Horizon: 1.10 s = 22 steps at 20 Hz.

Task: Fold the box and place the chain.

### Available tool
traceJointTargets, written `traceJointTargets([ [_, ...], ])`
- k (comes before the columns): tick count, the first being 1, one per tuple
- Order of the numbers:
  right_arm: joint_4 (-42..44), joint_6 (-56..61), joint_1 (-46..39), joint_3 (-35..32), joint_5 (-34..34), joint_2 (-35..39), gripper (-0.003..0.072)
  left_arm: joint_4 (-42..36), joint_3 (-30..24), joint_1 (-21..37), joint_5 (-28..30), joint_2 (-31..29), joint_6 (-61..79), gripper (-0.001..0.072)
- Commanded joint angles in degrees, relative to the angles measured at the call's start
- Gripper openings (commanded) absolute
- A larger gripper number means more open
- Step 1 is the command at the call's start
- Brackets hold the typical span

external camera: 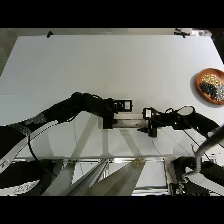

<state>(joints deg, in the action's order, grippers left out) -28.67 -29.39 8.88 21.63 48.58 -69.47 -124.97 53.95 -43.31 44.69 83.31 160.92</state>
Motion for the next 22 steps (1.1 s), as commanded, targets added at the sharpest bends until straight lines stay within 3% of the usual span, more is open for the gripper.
traceJointTargets([
  [1,0.0,-0.02,-0.02,-0.02,0.04,0.0,0.0338,-0.04,0.07,0.11,1.03,-2.6,-0.9,0.0432],
  [4,0.0,-0.02,-0.04,-0.02,0.04,0.0,0.0338,2.25,0.07,0.17,2.4,-5.2,-2.01,0.0432],
  [10,-0.02,-0.02,-0.04,-0.02,0.04,0.0,0.0338,21.66,0.07,0.2,8.39,-10.93,-22.38,0.0432],
  [12,0.0,-0.02,-0.02,-0.02,0.04,0.0,0.0338,24.55,0.07,0.2,11.56,-14.08,-26.88,0.0426],
  [13,0.0,-0.02,-0.02,-0.02,0.04,0.0,0.0338,24.15,0.07,0.2,12.85,-15.69,-27.74,0.0352],
  [15,0.0,-0.02,-0.02,-0.02,0.04,0.0,0.0338,19.21,0.07,0.17,14.62,-17.94,-27.65,0.0043],
  [16,0.0,-0.02,-0.02,-0.02,0.04,0.0,0.0338,15.67,0.07,0.13,15.13,-18.38,-27.45,0.0005],
  [19,0.0,-0.02,-0.02,-0.02,0.04,0.0,0.0338,6.36,0.04,-1.95,13.6,-17.75,-26.36,0.0005],
  [22,0.0,-0.02,-0.04,-0.02,0.04,0.0,0.0338,-1.84,0.04,-6.58,6.45,-15.65,-22.6,0.0009],
])
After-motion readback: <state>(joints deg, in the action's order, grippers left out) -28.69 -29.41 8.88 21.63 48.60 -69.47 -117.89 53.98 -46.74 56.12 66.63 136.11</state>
